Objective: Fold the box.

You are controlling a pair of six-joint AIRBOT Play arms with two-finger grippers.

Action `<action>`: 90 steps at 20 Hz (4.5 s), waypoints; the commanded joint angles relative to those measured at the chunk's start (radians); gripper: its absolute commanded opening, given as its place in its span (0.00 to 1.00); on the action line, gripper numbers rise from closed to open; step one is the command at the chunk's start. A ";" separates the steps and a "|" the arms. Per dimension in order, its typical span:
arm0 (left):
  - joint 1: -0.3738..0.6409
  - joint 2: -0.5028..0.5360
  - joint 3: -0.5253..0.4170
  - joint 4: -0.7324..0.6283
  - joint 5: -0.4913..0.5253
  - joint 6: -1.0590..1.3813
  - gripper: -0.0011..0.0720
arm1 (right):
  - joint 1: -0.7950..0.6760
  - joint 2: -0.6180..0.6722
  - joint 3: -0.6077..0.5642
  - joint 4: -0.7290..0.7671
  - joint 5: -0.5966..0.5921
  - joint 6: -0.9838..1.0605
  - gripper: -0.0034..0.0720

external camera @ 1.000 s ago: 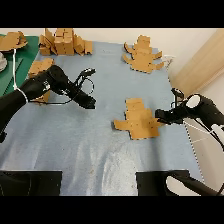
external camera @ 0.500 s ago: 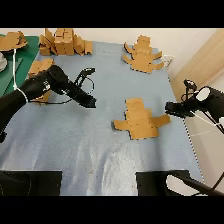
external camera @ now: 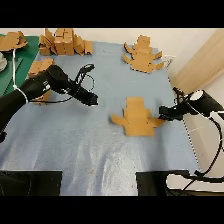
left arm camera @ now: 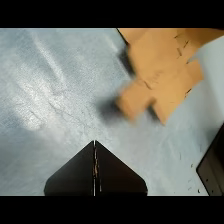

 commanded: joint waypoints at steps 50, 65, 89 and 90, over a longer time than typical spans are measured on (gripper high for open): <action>0.219 -0.253 -0.143 -0.323 -0.268 0.128 0.80 | 0.516 0.112 -0.394 0.729 -0.238 -0.748 0.05; 0.199 -0.253 -0.141 -0.341 -0.264 0.299 0.03 | 0.516 0.112 -0.394 0.729 -0.237 -0.748 0.05; -0.143 -0.047 -0.169 -0.467 -0.058 1.099 0.03 | 0.221 0.161 -0.080 0.745 -0.097 -0.421 0.20; -0.153 -0.047 -0.179 -0.467 -0.035 1.118 0.03 | 0.233 0.161 -0.080 0.742 -0.099 -0.422 0.18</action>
